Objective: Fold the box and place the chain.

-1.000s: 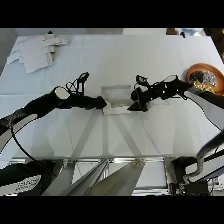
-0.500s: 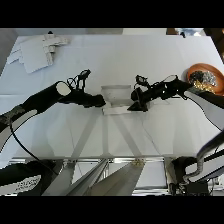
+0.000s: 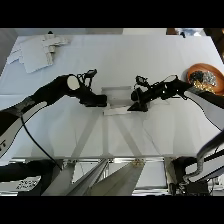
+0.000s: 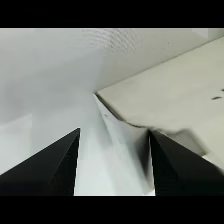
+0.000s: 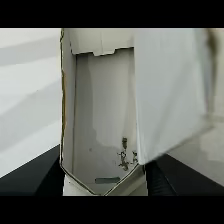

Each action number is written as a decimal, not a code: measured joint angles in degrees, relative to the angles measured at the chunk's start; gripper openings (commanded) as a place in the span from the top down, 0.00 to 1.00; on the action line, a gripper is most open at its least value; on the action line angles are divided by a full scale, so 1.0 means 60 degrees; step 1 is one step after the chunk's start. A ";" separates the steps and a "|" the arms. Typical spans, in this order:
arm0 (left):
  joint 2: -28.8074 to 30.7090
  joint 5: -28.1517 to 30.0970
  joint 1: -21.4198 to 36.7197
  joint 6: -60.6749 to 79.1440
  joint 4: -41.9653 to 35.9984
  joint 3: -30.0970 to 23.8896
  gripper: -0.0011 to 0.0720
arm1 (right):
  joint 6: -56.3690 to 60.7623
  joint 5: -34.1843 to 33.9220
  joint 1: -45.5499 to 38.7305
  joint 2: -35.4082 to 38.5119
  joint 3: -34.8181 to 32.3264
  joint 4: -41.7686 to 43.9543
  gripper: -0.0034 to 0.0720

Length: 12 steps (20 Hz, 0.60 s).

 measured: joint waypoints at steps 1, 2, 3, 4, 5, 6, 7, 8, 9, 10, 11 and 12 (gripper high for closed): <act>-0.0149 -0.0251 -0.0106 -0.0284 0.0178 0.0233 0.38 | -0.0004 0.0000 0.0000 0.0000 0.0000 0.0000 0.42; -0.0266 -0.0441 -0.0178 -0.0572 0.0393 0.0459 0.39 | 0.0000 -0.0007 0.0000 0.0000 0.0000 0.0015 0.42; -0.0379 -0.0568 -0.0251 -0.0856 0.0627 0.0696 0.39 | 0.0004 -0.0015 0.0000 0.0000 0.0000 0.0022 0.42; -0.0452 -0.0747 -0.0306 -0.1093 0.0790 0.0903 0.39 | 0.0004 -0.0018 -0.0004 0.0000 0.0000 0.0018 0.42; -0.0514 -0.0918 -0.0350 -0.1308 0.0918 0.1111 0.39 | 0.0004 -0.0018 -0.0004 0.0000 0.0000 0.0018 0.42; -0.0554 -0.1009 -0.0390 -0.1519 0.1031 0.1300 0.39 | 0.0000 -0.0018 -0.0004 0.0000 0.0000 0.0018 0.42; -0.0583 -0.1151 -0.0408 -0.1694 0.1140 0.1453 0.39 | 0.0004 -0.0015 -0.0004 0.0000 0.0000 0.0018 0.42; -0.0605 -0.1333 -0.0423 -0.1876 0.1268 0.1566 0.39 | 0.0000 -0.0015 -0.0004 0.0000 0.0000 0.0018 0.42; -0.0627 -0.1490 -0.0441 -0.2036 0.1337 0.1654 0.39 | 0.0000 -0.0015 -0.0004 0.0000 0.0000 0.0018 0.42; -0.0659 -0.1588 -0.0448 -0.2208 0.1370 0.1727 0.39 | 0.0000 -0.0015 -0.0004 0.0000 0.0000 0.0018 0.42; -0.0699 -0.1741 -0.0452 -0.2324 0.1406 0.1767 0.39 | 0.0000 -0.0015 -0.0004 0.0000 0.0000 0.0018 0.42; -0.0754 -0.1898 -0.0470 -0.2455 0.1424 0.1807 0.39 | 0.0000 -0.0015 -0.0004 0.0000 0.0000 0.0018 0.42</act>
